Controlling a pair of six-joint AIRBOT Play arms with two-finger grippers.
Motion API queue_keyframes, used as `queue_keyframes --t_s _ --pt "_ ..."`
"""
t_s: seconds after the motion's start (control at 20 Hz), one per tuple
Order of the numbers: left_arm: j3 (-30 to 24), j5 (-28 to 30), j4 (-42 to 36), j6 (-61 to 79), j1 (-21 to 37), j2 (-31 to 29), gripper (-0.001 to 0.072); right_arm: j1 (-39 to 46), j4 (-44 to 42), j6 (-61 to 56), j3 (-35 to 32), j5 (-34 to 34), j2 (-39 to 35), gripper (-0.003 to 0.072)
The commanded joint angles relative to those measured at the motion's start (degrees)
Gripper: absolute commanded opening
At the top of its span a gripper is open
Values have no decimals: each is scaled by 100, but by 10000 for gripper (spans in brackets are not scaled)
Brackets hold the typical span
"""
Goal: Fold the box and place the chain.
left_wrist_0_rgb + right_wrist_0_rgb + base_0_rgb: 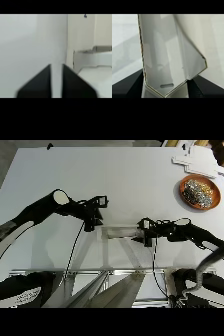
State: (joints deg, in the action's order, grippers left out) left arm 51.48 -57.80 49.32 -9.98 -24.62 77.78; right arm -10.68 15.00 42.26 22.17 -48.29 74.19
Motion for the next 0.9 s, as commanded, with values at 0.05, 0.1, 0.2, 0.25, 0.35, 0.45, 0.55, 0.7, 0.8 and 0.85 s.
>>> queue_keyframes --t_s 0.05,0.1,0.2,0.25,0.35,0.45,0.55,0.7,0.8,0.85 --pt "2 -968 664 -859 50 -645 3 -2 31 22 0 -33 -2 419" --pt "2 -1106 621 -986 -13 -774 3 -2 31 22 0 -33 -2 419" --pt "2 -1174 496 -1346 -315 -981 3 -2 31 22 0 -33 -2 419" --pt "2 -1174 422 -1388 -549 -1019 3 -2 31 22 0 -33 -2 419" --pt "2 -1012 350 -1384 -1176 -984 4 -2 31 22 0 -33 -2 419" --pt "2 -413 525 -1386 -1816 -885 7 -2 31 22 2 -33 -2 419" --pt "2 634 546 -1399 -2153 -780 7 -2 31 22 0 -33 -2 419" --pt "2 2334 398 -1687 -2083 -688 6 -2 28 22 0 -33 -2 419" --pt "2 2964 162 -1727 -1867 -538 5 -2 31 22 0 -33 -2 419" --pt "2 3058 -26 -1727 -1740 -382 5 -2 31 22 0 -35 -2 419"
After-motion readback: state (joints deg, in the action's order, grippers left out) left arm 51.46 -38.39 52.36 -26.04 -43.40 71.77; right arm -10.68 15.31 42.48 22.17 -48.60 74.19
